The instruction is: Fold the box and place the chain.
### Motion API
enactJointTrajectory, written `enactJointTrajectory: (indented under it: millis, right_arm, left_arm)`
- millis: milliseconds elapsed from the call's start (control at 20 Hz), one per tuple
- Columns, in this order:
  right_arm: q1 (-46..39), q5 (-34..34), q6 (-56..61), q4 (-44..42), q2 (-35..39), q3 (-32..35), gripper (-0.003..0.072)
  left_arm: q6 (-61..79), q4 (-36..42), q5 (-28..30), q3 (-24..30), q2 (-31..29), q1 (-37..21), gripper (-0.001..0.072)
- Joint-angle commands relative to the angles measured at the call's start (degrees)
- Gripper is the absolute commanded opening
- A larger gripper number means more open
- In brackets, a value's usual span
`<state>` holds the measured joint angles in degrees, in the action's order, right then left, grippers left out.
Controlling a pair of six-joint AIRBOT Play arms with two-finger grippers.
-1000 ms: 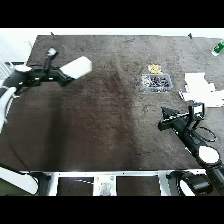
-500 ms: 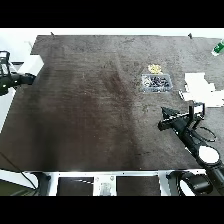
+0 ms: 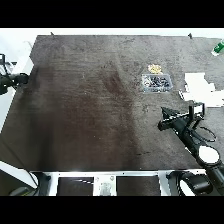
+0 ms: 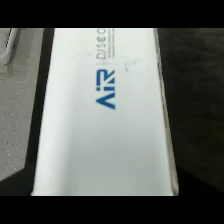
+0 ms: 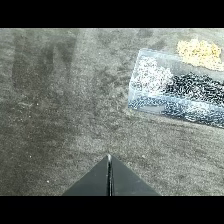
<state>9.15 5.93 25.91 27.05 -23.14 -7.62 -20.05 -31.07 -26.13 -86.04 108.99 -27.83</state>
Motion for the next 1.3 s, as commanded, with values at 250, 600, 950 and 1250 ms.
enactJointTrajectory:
  millis: [250, 600, 950, 1250]
  right_arm:
    - [0.0, 0.0, 0.0, 0.0, 0.0, 0.0, 0.0013]
    - [0.0, 0.0, 0.0, 0.0, 0.0, 0.0, 0.0013]
    - [0.0, 0.0, 0.0, 0.0, 0.0, 0.0, 0.0013]
    - [0.0, 0.0, 0.0, 0.0, 0.0, 0.0, 0.0013]
  left_arm:
    - [3.0, 0.0, 3.2, -2.0, 4.7, -0.1, 0.0017]
    - [4.0, 0.0, 0.0, -2.3, 4.6, -0.1, 0.05]
    - [3.3, 0.1, -0.2, -2.4, 4.0, -0.1, 0.072]
    - [2.9, -0.2, -3.4, -2.6, 0.5, -0.1, 0.072]
